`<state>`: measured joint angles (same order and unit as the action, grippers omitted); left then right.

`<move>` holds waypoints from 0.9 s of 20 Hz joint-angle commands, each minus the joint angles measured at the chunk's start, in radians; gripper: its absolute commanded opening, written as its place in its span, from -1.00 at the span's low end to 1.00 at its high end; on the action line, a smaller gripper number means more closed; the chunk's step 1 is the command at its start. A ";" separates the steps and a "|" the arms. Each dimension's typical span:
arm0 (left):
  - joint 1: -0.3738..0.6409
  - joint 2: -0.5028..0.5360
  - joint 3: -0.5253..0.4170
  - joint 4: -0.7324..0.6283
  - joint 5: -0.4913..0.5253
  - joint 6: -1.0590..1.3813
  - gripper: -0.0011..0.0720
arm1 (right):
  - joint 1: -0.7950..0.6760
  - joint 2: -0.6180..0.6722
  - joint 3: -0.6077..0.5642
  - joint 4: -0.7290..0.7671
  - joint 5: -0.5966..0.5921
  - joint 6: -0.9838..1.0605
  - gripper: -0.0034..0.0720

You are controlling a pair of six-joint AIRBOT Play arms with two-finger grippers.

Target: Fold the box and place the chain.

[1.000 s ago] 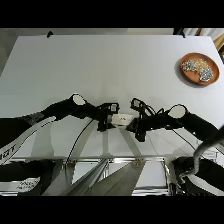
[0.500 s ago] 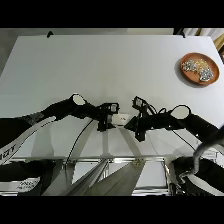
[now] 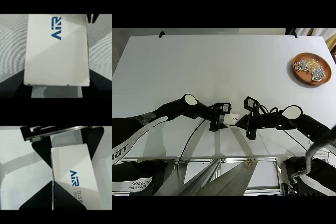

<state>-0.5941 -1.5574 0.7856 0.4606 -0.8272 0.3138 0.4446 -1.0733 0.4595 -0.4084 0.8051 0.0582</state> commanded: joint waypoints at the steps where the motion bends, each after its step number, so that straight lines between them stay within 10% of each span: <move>1: 0.000 0.000 0.000 0.000 0.000 0.000 -0.22 | 0.018 -0.029 0.000 0.005 -0.059 -0.010 -0.88; 18: 0.000 0.000 0.000 0.000 0.000 -0.001 -0.22 | 0.018 -0.042 0.001 -0.056 -0.039 0.040 -0.88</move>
<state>-0.5941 -1.5574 0.7856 0.4610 -0.8272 0.3138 0.4614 -1.1149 0.4599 -0.4606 0.7624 0.0875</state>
